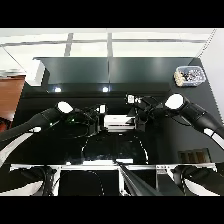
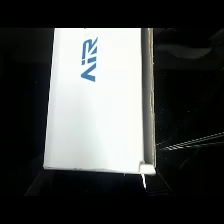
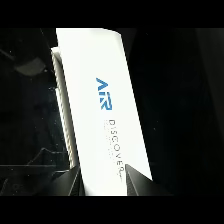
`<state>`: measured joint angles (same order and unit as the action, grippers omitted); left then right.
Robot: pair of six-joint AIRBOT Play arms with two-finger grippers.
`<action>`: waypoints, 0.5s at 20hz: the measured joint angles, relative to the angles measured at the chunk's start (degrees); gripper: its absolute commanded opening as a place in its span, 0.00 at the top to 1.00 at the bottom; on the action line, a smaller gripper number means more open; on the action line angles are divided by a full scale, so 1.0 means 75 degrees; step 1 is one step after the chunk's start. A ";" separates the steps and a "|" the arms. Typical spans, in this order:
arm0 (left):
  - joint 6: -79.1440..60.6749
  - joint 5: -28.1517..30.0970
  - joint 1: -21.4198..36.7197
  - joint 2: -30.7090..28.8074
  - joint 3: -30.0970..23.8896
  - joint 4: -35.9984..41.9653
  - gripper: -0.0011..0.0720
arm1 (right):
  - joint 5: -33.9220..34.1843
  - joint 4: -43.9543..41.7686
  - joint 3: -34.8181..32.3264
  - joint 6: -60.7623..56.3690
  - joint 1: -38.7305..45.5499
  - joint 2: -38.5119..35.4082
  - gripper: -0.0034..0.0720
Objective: Fold the box and place the chain.
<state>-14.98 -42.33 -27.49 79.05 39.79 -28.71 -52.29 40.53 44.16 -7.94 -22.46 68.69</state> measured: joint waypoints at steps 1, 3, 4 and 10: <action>0.0000 0.0000 0.0000 0.0000 0.0000 0.0000 0.51 | -0.0023 0.0000 0.0000 -0.0017 0.0000 0.0000 0.52; -0.0009 -0.0003 0.0000 0.0000 0.0000 0.0000 0.51 | -0.0073 0.0003 -0.0009 -0.0029 0.0000 0.0003 0.52; -0.0009 -0.0003 -0.0003 0.0000 0.0000 -0.0003 0.51 | -0.0082 0.0006 -0.0015 -0.0035 0.0000 0.0009 0.52; -0.0006 0.0000 -0.0003 0.0000 0.0000 0.0000 0.51 | -0.0143 0.0029 -0.0032 -0.0137 0.0000 0.0090 0.38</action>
<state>-15.03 -42.33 -27.51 79.05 39.79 -28.71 -53.36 40.75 43.92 -8.97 -22.46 69.36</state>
